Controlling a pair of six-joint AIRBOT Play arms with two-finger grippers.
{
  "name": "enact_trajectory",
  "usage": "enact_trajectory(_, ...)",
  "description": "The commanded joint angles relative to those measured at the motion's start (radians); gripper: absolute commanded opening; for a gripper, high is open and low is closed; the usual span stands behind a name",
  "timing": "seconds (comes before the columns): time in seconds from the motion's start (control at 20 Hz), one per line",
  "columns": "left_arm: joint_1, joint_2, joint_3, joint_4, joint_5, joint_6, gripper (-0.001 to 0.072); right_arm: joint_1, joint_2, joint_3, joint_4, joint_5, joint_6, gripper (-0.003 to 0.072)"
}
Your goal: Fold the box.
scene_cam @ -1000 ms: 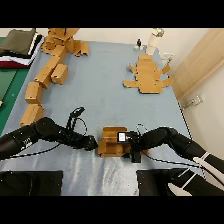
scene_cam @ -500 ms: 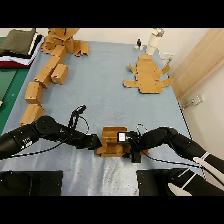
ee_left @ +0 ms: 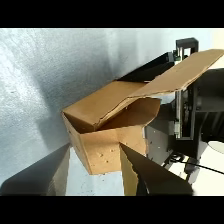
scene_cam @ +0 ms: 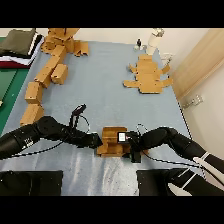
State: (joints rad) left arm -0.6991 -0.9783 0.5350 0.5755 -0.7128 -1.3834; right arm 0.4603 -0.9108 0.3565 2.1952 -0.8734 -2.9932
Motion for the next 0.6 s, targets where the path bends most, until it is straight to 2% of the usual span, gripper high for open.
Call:
enact_trajectory(0.0, -0.011, -0.001, 0.0, 0.0, 0.005, -0.036, 0.0493, 0.001, 0.0, 0.0, 0.0, 0.0, 0.0, 0.05)
enact_trajectory(0.15, -0.092, -0.001, 0.006, 0.041, 0.051, -0.118, 0.0493, 0.001, 0.0, 0.001, 0.0, 0.0, 0.0, 0.05)
enact_trajectory(0.3, -0.164, -0.002, 0.038, 0.212, 0.116, -0.292, 0.0493, 0.001, 0.0, 0.001, 0.0, 0.0, 0.0, 0.05)
enact_trajectory(0.4, -0.181, -0.02, 0.063, 0.335, 0.1, -0.421, 0.0492, 0.001, 0.0, 0.001, 0.0, 0.0, 0.0, 0.05)
enact_trajectory(0.55, -0.187, -0.08, 0.108, 0.403, 0.045, -0.502, 0.0493, 0.001, 0.0, 0.001, 0.0, 0.0, 0.0, 0.05)
